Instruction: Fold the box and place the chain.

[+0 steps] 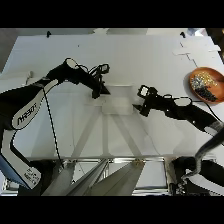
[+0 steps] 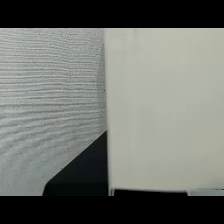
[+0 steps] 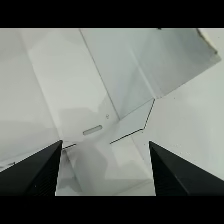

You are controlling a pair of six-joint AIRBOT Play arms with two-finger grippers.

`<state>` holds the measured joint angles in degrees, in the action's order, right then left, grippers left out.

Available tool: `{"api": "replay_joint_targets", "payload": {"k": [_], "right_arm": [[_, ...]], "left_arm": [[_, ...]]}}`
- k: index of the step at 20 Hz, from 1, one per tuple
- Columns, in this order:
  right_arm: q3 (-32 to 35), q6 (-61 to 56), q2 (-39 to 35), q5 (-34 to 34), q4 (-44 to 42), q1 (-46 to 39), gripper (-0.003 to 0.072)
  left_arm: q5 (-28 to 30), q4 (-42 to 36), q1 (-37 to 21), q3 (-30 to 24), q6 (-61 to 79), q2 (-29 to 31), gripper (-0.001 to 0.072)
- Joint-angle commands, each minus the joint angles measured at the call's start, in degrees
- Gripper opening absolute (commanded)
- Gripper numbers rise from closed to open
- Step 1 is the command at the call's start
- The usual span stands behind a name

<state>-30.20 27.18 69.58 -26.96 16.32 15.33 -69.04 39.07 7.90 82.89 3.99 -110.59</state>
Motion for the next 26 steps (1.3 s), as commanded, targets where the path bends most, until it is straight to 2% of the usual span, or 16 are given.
{"api": "replay_joint_targets", "payload": {"k": [1, 7, 14, 17, 21, 26], "right_arm": [[0.04, -4.42, 0.00, -5.88, 10.47, -0.11, 0.0588], [0.63, -8.15, 0.00, -11.15, 12.63, -0.11, 0.0588], [2.71, -10.86, 0.02, -9.35, 12.52, -0.09, 0.0588], [2.82, -8.46, 0.09, -7.91, 9.11, -0.04, 0.0588], [2.82, 2.40, 1.86, -5.68, -3.50, 0.20, 0.0588], [2.82, 3.39, 2.93, -4.68, -3.04, 1.09, 0.0588]], "left_arm": [[0.02, 0.00, 0.02, -0.02, 0.02, -0.04, 0.0007], [0.02, 0.00, 0.02, -0.02, 0.02, -0.04, 0.0007], [0.04, 0.00, 0.02, -0.02, 0.02, -0.04, 0.0007], [0.02, 0.00, 0.02, -0.02, 0.02, -0.04, 0.0007], [0.02, 0.00, 0.02, -0.02, 0.02, -0.04, 0.0007], [0.02, 0.00, 0.02, -0.02, 0.02, -0.04, 0.0007]]}}
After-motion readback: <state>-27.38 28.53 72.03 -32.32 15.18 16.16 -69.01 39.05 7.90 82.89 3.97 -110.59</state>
